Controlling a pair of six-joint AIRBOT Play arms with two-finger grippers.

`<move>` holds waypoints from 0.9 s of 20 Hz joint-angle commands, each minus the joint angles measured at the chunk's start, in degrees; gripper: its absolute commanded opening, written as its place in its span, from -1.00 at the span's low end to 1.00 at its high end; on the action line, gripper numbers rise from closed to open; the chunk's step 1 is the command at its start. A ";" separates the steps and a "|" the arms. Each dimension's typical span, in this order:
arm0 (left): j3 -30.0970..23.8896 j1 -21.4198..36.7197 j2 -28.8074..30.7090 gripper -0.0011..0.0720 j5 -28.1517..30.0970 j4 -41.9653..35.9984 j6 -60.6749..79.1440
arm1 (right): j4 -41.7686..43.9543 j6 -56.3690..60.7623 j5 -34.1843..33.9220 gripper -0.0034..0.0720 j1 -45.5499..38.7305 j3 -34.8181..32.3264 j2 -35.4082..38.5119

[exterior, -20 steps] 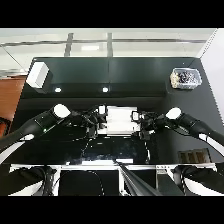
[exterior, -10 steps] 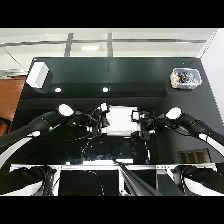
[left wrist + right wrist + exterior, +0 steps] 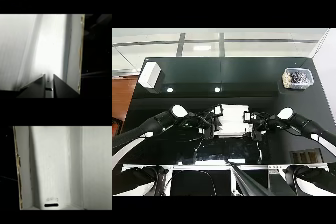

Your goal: Fold the box and place the chain.

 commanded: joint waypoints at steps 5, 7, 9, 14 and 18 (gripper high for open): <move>0.68 2.49 8.81 -0.90 -1.38 11.74 -11.87 | 0.04 0.09 -0.26 -0.57 0.00 0.02 -0.04; 0.68 5.42 14.16 -0.90 -3.76 19.19 -21.51 | 0.04 0.09 -0.26 -0.57 0.00 0.02 -0.04; 0.61 9.27 18.82 -0.90 -7.41 25.64 -30.18 | 0.04 0.09 -0.26 -0.57 0.00 0.02 -0.04; -4.20 25.09 19.50 -0.90 -9.84 30.77 -71.63 | 0.04 0.09 -0.26 -0.57 0.00 0.02 -0.04; -6.95 36.24 10.10 -0.90 -23.96 13.62 -71.71 | 0.04 0.09 -0.26 -0.57 0.00 0.02 -0.04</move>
